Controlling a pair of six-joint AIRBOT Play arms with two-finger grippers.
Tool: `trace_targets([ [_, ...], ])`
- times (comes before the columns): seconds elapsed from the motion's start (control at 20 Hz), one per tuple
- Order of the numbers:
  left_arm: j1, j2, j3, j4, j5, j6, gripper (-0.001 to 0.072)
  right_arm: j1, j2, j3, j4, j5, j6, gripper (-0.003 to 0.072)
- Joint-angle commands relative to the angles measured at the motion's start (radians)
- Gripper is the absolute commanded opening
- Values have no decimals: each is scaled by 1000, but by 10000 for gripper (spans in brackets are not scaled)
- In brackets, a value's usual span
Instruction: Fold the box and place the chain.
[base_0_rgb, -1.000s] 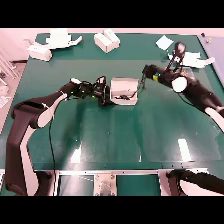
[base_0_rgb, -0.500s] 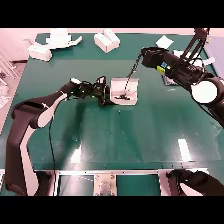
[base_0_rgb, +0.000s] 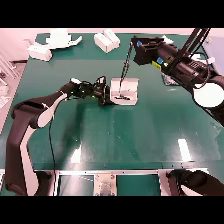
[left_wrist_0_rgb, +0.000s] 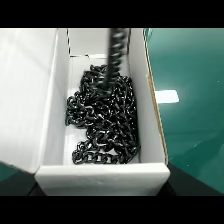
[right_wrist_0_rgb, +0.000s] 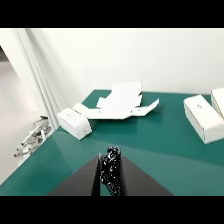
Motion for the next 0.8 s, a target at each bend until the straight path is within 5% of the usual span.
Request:
trace_targets([
  [0.0, 1, 0, 1, 0, 0, 0, 398, 11, 1, 45, 0, -15, -63, 4],
  [0.3, 1, 0, 1, 0, 0, 0, 398, 12, 0, 34, 0, 17, -72, 4],
  [0.75, 1, 0, 1, 0, 0, 0, 398, -21, -36, -147, 1, 17, -33, 4],
])
